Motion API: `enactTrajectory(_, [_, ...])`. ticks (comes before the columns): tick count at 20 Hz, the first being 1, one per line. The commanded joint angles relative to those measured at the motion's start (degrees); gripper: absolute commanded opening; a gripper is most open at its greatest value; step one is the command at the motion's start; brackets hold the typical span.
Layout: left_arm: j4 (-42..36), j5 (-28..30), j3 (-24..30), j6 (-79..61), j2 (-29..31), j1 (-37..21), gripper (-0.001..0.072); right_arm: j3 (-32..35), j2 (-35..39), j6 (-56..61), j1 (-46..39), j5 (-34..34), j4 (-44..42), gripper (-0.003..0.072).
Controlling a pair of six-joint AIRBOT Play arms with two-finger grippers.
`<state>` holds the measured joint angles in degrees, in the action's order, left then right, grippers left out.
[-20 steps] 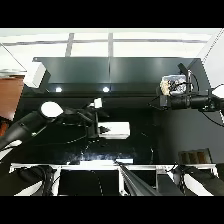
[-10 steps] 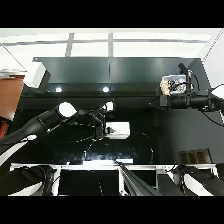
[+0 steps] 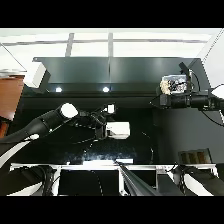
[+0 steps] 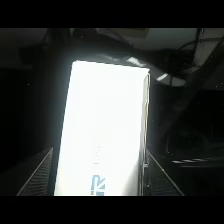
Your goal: Fold the box and place the chain.
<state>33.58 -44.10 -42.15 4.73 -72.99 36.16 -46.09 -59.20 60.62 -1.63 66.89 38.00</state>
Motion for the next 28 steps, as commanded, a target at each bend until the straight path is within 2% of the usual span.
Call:
enactTrajectory(1, [0.0,-0.1,0.0,0.0,-1.1,0.4,0.0712,0.0,0.1,0.0,0.0,-0.1,0.0,0.0036])
enactTrajectory(8, [0.4,0.3,0.0,0.0,-3.5,0.4,0.0712,0.0,0.1,0.0,0.0,-0.1,0.0,0.0036])
enactTrajectory(13, [9.9,3.6,0.0,7.5,-5.0,3.9,0.0711,0.0,0.1,0.0,0.0,-0.1,0.1,0.0036])
enactTrajectory(15, [10.4,3.8,-0.1,10.4,-5.0,3.8,0.0701,0.0,0.1,0.0,0.0,-0.1,0.1,0.0036])
enactTrajectory(16, [10.8,3.2,-0.4,12.0,-5.0,3.5,0.0651,0.0,0.1,0.0,0.0,-0.1,0.1,0.0036])
enactTrajectory(17, [11.2,2.4,-0.8,13.9,-4.9,3.1,0.0544,0.0,0.1,0.0,0.0,-0.1,0.1,0.0036])
enactTrajectory(18, [11.7,1.1,-1.4,15.6,-4.5,2.4,0.0479,0.0,0.1,0.0,0.0,-0.1,0.1,0.0036])
enactTrajectory(19, [12.7,-0.2,-1.7,17.4,-3.7,1.4,0.0479,0.0,0.1,0.0,0.0,0.0,0.1,0.0036])
enactTrajectory(22, [18.5,-3.3,-1.7,23.7,0.7,-4.0,0.048,0.0,0.1,0.0,0.0,0.7,0.0,0.0035])
enactTrajectory(24, [24.1,-6.8,-1.7,28.2,4.7,-10.3,0.048,0.0,0.1,0.0,0.0,1.5,0.1,0.0036])
enactTrajectory(26, [29.0,-11.2,-1.7,31.4,8.4,-19.2,0.048,0.0,0.1,0.0,0.0,1.5,0.1,0.0036])
enactTrajectory(28, [32.7,-16.0,-1.7,33.2,10.5,-30.5,0.0481,0.0,0.1,0.0,0.0,1.4,0.1,0.0036])
